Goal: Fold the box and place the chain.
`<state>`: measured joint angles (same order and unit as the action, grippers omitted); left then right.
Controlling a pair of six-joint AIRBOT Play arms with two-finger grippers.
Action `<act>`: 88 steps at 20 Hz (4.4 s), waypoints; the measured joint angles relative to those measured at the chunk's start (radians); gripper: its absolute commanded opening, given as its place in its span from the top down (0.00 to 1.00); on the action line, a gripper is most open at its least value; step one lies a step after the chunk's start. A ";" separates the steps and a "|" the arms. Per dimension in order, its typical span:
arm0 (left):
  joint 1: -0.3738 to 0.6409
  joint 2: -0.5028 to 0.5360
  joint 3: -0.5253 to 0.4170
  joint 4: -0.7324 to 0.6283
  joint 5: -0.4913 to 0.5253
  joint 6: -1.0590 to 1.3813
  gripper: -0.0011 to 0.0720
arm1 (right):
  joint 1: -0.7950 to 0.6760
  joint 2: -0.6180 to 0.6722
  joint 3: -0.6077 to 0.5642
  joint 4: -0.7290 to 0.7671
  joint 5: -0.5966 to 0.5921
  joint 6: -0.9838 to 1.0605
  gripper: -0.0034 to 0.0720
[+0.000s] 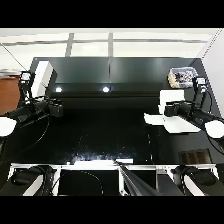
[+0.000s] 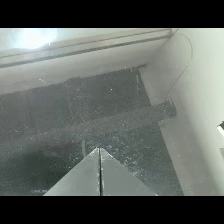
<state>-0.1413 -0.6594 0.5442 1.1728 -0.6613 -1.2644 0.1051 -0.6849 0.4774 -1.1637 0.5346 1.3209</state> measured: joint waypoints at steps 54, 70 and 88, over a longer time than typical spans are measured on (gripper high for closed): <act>-0.004 -0.087 0.000 -0.145 0.157 -0.007 0.01 | -0.975 -1.106 0.797 0.303 1.094 -0.451 0.90; -0.118 -0.097 0.000 -0.190 0.132 -0.007 0.01 | -0.633 -0.427 0.148 0.513 0.829 -0.544 0.90; -0.220 -0.767 0.085 -0.920 -0.354 0.519 0.03 | -0.100 -0.064 -0.160 0.605 0.477 -0.591 0.90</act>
<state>-0.3614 -1.4261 0.6296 0.2527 -1.0157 -0.7456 0.0055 -0.7490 0.3172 -0.5587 1.0119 0.7300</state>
